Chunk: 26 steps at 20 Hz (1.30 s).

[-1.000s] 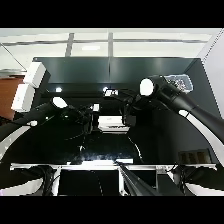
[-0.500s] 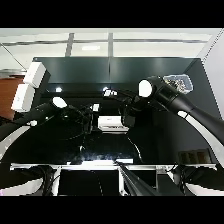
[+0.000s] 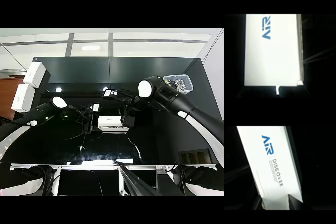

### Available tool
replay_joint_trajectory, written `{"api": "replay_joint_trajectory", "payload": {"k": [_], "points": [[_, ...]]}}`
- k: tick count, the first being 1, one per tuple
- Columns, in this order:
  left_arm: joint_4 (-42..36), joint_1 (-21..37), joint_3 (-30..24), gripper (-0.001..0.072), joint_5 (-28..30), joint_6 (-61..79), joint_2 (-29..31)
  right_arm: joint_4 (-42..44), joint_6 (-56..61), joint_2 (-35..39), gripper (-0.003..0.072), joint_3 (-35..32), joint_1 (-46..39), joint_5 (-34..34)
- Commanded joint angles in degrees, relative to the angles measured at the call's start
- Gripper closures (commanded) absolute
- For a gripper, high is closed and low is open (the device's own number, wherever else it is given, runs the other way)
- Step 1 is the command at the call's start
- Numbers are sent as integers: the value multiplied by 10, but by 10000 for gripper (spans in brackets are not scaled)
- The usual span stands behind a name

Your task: Fold the box and place the chain.

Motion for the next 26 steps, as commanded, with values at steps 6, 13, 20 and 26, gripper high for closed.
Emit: {"api": "replay_joint_trajectory", "payload": {"k": [6,13,20,26], "points": [[0,0,0,358,0,0,0,-3,3,5,301,0,0,10],[0,0,0,358,0,0,0,-3,5,5,302,0,0,11],[0,0,0,358,0,0,0,-5,9,3,303,0,25,1],[0,0,0,358,0,0,0,-6,18,2,303,0,25,4]]}}
